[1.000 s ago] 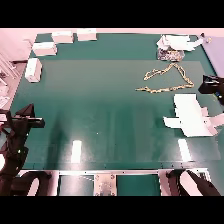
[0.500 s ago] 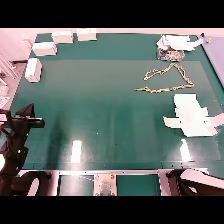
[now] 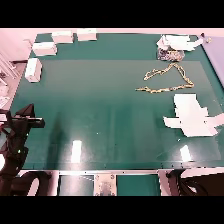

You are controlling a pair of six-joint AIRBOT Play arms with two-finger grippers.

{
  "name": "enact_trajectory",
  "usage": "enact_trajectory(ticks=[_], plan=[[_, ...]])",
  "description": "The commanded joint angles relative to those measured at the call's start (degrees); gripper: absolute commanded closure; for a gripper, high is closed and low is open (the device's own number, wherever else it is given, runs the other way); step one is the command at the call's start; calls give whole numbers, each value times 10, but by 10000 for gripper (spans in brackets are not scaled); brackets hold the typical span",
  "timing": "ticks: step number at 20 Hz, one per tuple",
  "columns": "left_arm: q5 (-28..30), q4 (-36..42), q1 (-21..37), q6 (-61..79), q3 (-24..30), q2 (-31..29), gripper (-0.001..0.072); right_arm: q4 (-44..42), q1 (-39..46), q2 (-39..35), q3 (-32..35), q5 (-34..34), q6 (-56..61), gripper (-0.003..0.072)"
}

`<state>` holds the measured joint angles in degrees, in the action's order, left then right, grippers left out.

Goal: Fold the box and place the chain.

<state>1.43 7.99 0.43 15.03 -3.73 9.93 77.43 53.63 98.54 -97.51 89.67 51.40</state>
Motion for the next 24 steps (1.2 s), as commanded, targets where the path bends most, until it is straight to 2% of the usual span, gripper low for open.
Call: enact_trajectory(ticks=[1, 7, 16, 24], plan=[[0, 0, 0, 0, 0, 0, 688, 21, 0, 30, -16, 8, -11, 105], [0, 0, 0, 0, 0, 0, 688, -33, 0, 55, -16, 27, -41, 106], [0, 0, 0, 0, 0, 0, 688, -33, 29, 103, -17, 40, -81, 106], [0, 0, 0, 0, 0, 0, 688, -79, 42, 138, -16, 49, -108, 108]])
